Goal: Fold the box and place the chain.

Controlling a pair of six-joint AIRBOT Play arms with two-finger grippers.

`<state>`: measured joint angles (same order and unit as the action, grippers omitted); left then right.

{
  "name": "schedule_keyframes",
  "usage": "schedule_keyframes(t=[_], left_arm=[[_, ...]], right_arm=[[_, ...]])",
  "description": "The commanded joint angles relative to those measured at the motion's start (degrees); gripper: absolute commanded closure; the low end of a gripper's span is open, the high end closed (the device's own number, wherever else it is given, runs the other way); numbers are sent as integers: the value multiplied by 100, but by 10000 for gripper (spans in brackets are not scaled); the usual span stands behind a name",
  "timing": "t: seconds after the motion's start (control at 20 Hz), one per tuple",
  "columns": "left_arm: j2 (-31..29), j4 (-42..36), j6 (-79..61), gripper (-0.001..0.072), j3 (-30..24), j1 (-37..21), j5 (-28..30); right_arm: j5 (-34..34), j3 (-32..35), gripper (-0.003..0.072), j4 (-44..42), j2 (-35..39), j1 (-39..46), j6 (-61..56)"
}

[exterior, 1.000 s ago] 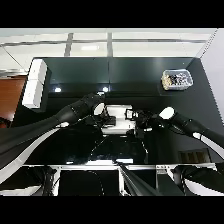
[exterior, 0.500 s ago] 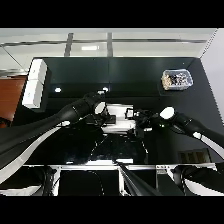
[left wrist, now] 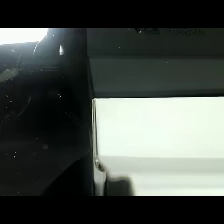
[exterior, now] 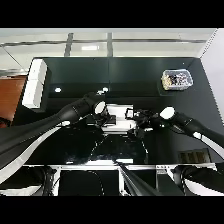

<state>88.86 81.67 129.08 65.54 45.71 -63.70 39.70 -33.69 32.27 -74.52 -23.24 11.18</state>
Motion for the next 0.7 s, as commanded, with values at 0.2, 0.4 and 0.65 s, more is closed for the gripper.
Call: schedule_keyframes(t=[0.2,0.4,0.65], left_arm=[[0,15,-24,688,2,-17,-138],[-4,120,-26,689,28,-17,-258],[-4,503,-24,689,221,-17,-455]], right_arm=[[697,-57,-34,1156,573,98,-966],[1045,-57,-34,1390,984,424,-1097],[1038,-57,-34,1329,981,435,-1010]])
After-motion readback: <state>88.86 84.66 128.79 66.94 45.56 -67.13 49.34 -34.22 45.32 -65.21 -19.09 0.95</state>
